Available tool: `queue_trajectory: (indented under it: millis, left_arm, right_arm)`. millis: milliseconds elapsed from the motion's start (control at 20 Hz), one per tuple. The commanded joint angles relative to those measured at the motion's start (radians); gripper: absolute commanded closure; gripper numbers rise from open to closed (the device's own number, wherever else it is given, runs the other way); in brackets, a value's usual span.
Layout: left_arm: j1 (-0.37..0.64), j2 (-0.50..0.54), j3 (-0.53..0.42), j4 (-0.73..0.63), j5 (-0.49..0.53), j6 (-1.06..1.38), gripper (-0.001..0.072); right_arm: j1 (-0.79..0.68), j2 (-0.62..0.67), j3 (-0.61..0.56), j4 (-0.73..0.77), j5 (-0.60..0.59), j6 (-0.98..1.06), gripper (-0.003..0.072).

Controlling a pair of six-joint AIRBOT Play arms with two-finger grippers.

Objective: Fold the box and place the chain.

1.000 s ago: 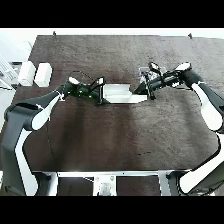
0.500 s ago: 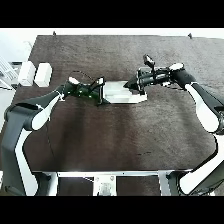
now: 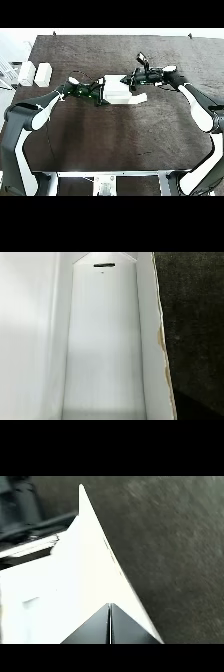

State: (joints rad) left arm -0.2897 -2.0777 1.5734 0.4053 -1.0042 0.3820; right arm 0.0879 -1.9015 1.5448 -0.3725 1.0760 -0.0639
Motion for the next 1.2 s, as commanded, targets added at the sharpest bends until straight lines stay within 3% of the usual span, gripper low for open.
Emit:
queue_trajectory:
  millis: [0,700,1000,1150]
  left_arm:
    - [-0.001,-0.001,0.000,-0.001,-0.003,0.001,0.0283]
    - [-0.001,-0.001,0.000,-0.002,-0.003,0.000,0.0283]
    - [-0.001,-0.001,0.000,-0.001,-0.002,0.000,0.0283]
    - [-0.001,-0.001,0.000,-0.001,0.000,0.000,0.0283]
  right_arm:
    - [0.015,-0.029,0.000,-0.056,-0.068,0.031,0.0675]
    - [0.016,-0.063,0.032,-0.111,-0.105,0.038,0.0675]
    - [0.007,0.077,0.048,-0.141,-0.031,0.048,0.0676]
    - [0.002,0.169,0.005,-0.346,0.027,0.117,0.0676]
